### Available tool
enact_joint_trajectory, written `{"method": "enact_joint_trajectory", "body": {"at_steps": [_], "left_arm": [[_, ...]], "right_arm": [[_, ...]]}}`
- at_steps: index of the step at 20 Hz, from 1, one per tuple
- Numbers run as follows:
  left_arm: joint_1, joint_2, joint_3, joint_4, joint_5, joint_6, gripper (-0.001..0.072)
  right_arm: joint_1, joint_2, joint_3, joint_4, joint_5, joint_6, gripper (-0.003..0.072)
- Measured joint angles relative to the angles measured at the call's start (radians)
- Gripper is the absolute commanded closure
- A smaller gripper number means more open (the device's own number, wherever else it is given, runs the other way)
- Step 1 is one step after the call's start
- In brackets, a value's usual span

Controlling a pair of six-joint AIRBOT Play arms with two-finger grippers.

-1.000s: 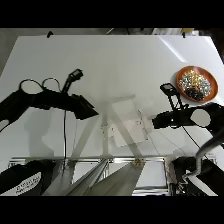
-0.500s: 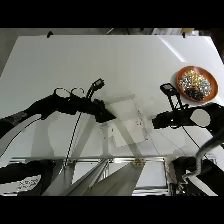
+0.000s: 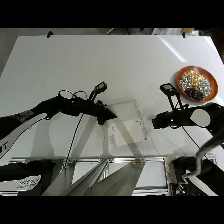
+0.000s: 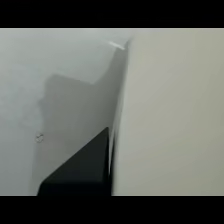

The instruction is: Fold the box and place the chain.

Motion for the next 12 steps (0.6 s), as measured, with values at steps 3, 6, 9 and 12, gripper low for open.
{"method": "enact_joint_trajectory", "body": {"at_steps": [3, 6, 9, 12], "left_arm": [[0.000, -0.002, 0.024, 0.027, -0.019, 0.026, 0.0707], [-0.009, -0.002, 0.088, 0.093, -0.039, 0.035, 0.0708], [-0.041, -0.002, 0.166, 0.212, -0.054, 0.041, 0.0708], [-0.080, -0.003, 0.211, 0.325, -0.041, 0.061, 0.0708]], "right_arm": [[0.000, 0.000, 0.000, 0.008, -0.002, 0.000, 0.0585], [0.000, 0.001, 0.008, 0.023, -0.013, 0.000, 0.0427], [0.000, 0.008, 0.042, 0.025, -0.018, 0.000, 0.0343], [0.000, 0.017, 0.098, -0.004, -0.004, 0.000, 0.0343]]}}
